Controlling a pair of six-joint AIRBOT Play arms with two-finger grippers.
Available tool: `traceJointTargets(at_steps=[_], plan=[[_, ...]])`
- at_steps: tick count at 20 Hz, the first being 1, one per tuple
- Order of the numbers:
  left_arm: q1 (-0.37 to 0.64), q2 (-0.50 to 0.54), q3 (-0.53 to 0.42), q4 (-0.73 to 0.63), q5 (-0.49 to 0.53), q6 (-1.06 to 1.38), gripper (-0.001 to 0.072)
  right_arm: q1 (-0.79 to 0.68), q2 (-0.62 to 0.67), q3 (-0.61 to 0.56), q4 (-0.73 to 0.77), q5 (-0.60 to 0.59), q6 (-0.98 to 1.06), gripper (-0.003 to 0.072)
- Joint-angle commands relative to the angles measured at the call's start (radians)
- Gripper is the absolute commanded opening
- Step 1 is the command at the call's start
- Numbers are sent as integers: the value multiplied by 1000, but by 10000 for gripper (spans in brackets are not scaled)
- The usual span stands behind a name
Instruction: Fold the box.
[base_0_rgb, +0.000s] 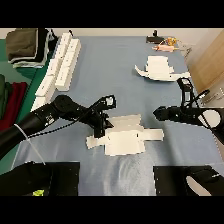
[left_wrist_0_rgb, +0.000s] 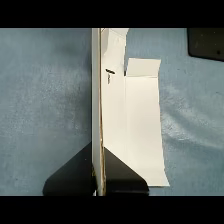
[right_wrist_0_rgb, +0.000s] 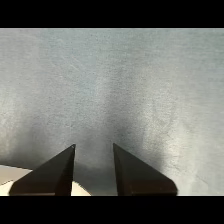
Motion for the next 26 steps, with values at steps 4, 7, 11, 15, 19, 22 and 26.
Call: traceJointTargets(at_steps=[4, 7, 11, 15, 19, 22, 26], plan=[[-7, -92, 2, -20, -6, 19, 13, 1, 1, -1, 1, -1, 0, 361], [-7, -106, 2, -20, -5, 64, 14, 1, 1, -1, 0, -2, 0, 361], [-7, -107, 2, -17, -8, 63, 14, 1, 1, -1, 1, -7, 0, 361], [-7, -114, 1, 6, -8, 58, 14, 1, 1, -1, 2, -7, 0, 361], [-7, -116, -4, 6, -9, 51, 14, 1, 1, 0, 2, -6, 0, 361], [-7, -116, -4, 5, -25, 51, 14, 1, 1, -1, 2, -2, 0, 361], [-7, -116, -11, 6, -43, 51, 14, 1, 1, -1, 2, 0, 0, 361]])
